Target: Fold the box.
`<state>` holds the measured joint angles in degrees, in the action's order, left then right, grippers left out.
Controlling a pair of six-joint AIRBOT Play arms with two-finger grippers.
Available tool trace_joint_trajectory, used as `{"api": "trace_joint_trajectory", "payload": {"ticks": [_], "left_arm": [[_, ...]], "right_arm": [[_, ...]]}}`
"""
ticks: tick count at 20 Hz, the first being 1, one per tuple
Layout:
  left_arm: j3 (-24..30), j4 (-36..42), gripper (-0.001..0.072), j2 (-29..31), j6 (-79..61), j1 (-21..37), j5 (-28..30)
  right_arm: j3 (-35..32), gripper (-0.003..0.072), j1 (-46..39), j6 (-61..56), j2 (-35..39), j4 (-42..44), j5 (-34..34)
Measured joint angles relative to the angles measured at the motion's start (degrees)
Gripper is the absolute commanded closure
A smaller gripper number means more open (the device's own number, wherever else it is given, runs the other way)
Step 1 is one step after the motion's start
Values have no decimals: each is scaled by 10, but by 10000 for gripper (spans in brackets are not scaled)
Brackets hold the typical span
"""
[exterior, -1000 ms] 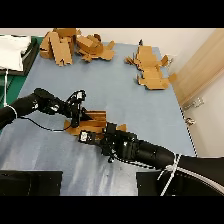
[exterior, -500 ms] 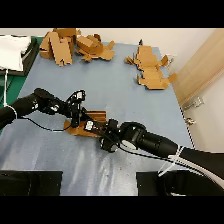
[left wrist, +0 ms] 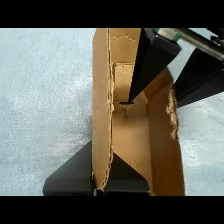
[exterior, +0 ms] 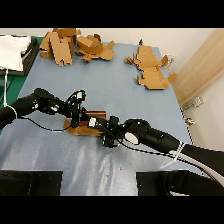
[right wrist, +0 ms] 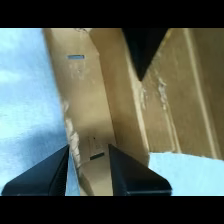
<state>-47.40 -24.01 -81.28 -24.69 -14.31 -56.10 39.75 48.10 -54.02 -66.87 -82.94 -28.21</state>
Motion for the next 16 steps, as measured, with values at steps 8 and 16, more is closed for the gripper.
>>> {"api": "trace_joint_trajectory", "payload": {"ticks": [8, 16], "left_arm": [[0, 0, 693, 0, 1, 0, 0], [0, 0, 693, 0, 1, 0, -1]], "right_arm": [[0, 306, -46, 149, 5, 160, 0], [0, 306, -50, 188, 5, 193, -8]]}}
